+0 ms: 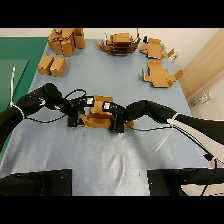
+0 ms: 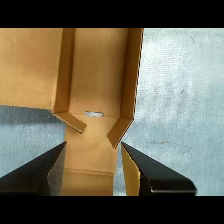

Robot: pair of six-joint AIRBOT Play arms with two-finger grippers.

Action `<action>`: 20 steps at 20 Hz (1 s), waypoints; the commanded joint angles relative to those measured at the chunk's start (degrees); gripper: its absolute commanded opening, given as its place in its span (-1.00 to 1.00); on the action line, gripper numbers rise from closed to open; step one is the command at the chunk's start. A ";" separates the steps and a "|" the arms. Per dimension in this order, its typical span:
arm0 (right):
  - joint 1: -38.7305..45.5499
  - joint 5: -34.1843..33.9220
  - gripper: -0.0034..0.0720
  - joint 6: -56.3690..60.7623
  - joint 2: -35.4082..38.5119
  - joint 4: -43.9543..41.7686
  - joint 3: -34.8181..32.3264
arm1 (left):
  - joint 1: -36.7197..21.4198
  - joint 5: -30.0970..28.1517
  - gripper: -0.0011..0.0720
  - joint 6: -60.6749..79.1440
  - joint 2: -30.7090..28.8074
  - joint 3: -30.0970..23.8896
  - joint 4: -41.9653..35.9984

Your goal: Fold the box.

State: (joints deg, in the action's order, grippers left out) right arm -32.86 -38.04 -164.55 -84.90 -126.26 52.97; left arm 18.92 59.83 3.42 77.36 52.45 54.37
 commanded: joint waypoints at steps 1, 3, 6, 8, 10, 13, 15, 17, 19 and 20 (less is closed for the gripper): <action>0.02 0.02 -0.34 0.00 -0.04 0.00 0.00 | 0.02 0.42 0.43 0.00 0.00 0.00 -1.64; 0.02 0.00 -0.33 0.00 -0.04 0.00 -0.02 | 0.02 0.59 0.41 0.00 0.02 0.00 -1.79; 0.02 0.02 -0.34 0.00 -0.04 0.00 0.00 | 0.02 0.09 0.41 0.24 0.04 0.00 -2.14; 0.00 0.02 -0.33 -0.02 -0.04 0.00 0.00 | 0.37 0.20 -0.14 0.42 0.09 0.00 -2.05; 0.02 0.02 -0.33 0.00 -0.04 0.00 0.00 | 1.01 0.28 -0.20 0.85 0.17 -0.02 -2.05; 0.02 0.02 -0.34 0.00 -0.04 -0.02 0.00 | 1.57 0.09 -0.20 1.73 0.85 0.00 -2.14; 0.02 -0.02 -0.34 0.00 -0.04 -0.02 0.00 | 1.81 -0.57 -0.13 1.70 1.60 0.00 -2.05; 0.02 -0.04 -0.33 0.00 -0.04 0.00 -0.02 | 1.77 -1.88 -0.13 1.49 1.84 0.00 -0.96; 0.02 -0.02 -0.33 0.00 -0.04 0.00 0.00 | 1.77 -3.13 -0.13 0.63 1.84 0.04 0.66; 0.02 -0.02 -0.34 0.00 -0.04 -0.02 0.00 | 1.77 -3.34 -0.13 0.61 1.84 0.04 0.74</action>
State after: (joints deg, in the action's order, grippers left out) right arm -32.86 -38.04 -164.55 -84.90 -126.26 52.97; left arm 20.62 57.95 4.69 79.00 52.45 53.76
